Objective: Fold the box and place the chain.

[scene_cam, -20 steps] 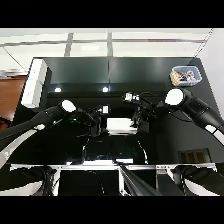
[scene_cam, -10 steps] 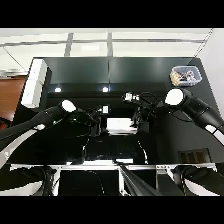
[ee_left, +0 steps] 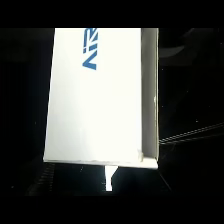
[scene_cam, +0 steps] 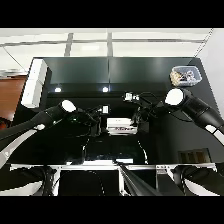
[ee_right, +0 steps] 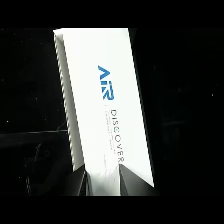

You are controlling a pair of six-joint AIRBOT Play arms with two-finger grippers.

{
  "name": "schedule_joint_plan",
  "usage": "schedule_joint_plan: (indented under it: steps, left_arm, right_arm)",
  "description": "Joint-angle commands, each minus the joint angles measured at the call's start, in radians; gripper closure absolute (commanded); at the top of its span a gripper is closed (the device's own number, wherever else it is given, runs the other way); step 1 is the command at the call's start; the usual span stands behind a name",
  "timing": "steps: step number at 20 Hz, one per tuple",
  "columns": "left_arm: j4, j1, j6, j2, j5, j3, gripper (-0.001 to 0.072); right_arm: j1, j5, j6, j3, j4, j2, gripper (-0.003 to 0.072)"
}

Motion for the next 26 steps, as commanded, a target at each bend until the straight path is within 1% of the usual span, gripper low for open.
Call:
schedule_joint_plan:
  steps: [1, 6, 8, 14, 19, 21, 22, 24, 25, 26]
  left_arm:
    - [0.0, 0.0, 0.0, 0.0, 0.0, 0.0, 0.0367]
    - [0.0, 0.0, 0.0, 0.0, 0.0, 0.0, 0.0367]
    - [0.0, 0.0, 0.0, 0.0, 0.0, 0.0, 0.0367]
    - [0.0, 0.0, 0.0, 0.0, 0.0, 0.0, 0.0367]
    - [0.0, 0.0, 0.0, 0.0, 0.0, 0.0, 0.0367]
    - [0.0, 0.0, 0.0, 0.0, 0.0, 0.0, 0.0367]
    - [0.0, 0.0, 0.0, 0.0, 0.0, 0.0, 0.0367]
    - [0.0, 0.0, 0.0, 0.0, 0.0, 0.0, 0.0367]
    - [0.0, 0.0, 0.0, 0.0, 0.0, 0.0, 0.0367]
    - [0.0, 0.0, 0.0, 0.0, 0.0, 0.0, 0.0364]
  right_arm:
    - [0.001, 0.006, 0.001, 0.0, -0.003, 0.0, 0.0484]
    - [0.001, 0.029, 0.001, 0.0, -0.003, 0.0, 0.0483]
    - [0.001, 0.04, 0.001, 0.0, -0.004, 0.0, 0.0406]
    - [0.001, 0.04, 0.002, 0.0, -0.003, 0.0, 0.0413]
    - [0.006, 0.039, 0.003, -0.034, -0.002, 0.0, 0.0413]
    - [-0.002, 0.057, 0.091, -0.019, 0.001, 0.004, 0.0414]
    - [-0.008, 0.091, 0.159, 0.001, 0.001, 0.009, 0.0414]
    - [-0.039, 0.2, 0.319, 0.051, 0.0, 0.032, 0.0416]
    - [-0.069, 0.261, 0.4, 0.06, 0.0, 0.047, 0.0495]
    - [-0.105, 0.331, 0.455, 0.052, -0.007, 0.057, 0.067]
